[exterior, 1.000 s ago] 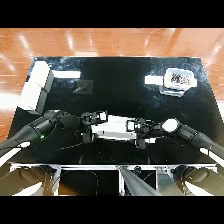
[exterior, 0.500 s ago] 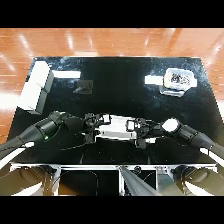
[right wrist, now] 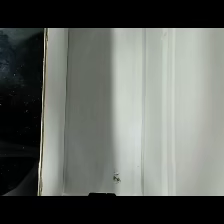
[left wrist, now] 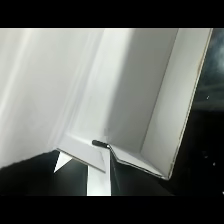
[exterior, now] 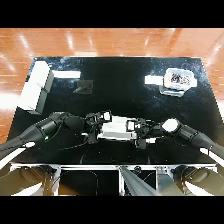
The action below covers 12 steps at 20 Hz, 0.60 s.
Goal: Fold the box and place the chain.
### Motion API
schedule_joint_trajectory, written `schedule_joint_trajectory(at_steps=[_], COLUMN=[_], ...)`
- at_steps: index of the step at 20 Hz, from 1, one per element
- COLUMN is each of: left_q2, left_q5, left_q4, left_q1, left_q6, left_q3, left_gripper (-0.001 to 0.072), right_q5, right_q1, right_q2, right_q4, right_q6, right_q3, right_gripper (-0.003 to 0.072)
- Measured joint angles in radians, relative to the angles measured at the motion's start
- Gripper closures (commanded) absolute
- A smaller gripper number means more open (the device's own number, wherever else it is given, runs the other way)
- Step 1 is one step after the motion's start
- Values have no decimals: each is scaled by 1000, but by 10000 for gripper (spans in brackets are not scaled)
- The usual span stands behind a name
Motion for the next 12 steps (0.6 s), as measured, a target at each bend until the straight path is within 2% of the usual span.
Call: schedule_joint_trajectory(at_steps=[4, 5, 7, 12], left_q2=[-9, -10, -13, -16], left_q5=[-17, -22, -46, -71], left_q4=[-45, -55, -74, -91], left_q1=[-3, -5, -9, -14], left_q6=[0, 0, -1, 0], left_q3=[0, 0, 0, 0], left_gripper=[480, 506, 609, 620], right_q5=[-2, -3, -2, -3], right_q1=[0, 0, 0, 0], right_q2=[0, 0, 0, 0], right_q4=[0, 0, 3, 3], right_q6=[0, 0, 1, 2], right_q3=[0, 0, 0, 0], right_gripper=[149, 149, 149, 149])
